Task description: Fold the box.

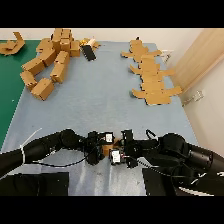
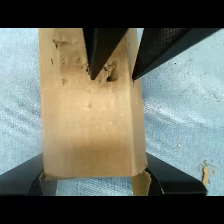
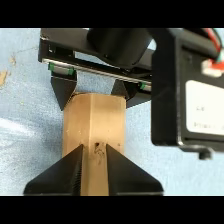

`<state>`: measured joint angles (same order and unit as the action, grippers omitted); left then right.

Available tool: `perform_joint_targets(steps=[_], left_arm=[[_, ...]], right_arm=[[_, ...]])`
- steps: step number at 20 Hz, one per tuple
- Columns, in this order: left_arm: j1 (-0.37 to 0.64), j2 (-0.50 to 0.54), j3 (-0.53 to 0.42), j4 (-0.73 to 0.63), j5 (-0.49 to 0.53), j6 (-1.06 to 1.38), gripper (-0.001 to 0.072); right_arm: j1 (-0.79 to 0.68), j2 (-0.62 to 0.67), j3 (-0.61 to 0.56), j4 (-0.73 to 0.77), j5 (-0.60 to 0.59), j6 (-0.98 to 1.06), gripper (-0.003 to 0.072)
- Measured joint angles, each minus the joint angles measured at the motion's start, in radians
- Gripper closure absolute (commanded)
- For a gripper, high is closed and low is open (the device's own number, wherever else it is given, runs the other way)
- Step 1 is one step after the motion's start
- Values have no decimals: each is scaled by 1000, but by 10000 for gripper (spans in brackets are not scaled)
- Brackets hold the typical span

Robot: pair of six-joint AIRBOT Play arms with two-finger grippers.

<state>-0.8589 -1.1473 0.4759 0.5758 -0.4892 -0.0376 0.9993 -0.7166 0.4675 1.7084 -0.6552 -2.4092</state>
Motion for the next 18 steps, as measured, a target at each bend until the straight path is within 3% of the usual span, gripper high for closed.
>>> perform_joint_targets(steps=[7, 18], left_arm=[[0, 0, 0, 0, 0, 0, 100], [0, 0, 0, 0, 0, 0, 100]], right_arm=[[0, 14, 9, -15, -3, 0, 589], [1, -21, 10, -45, -3, 10, 601]])
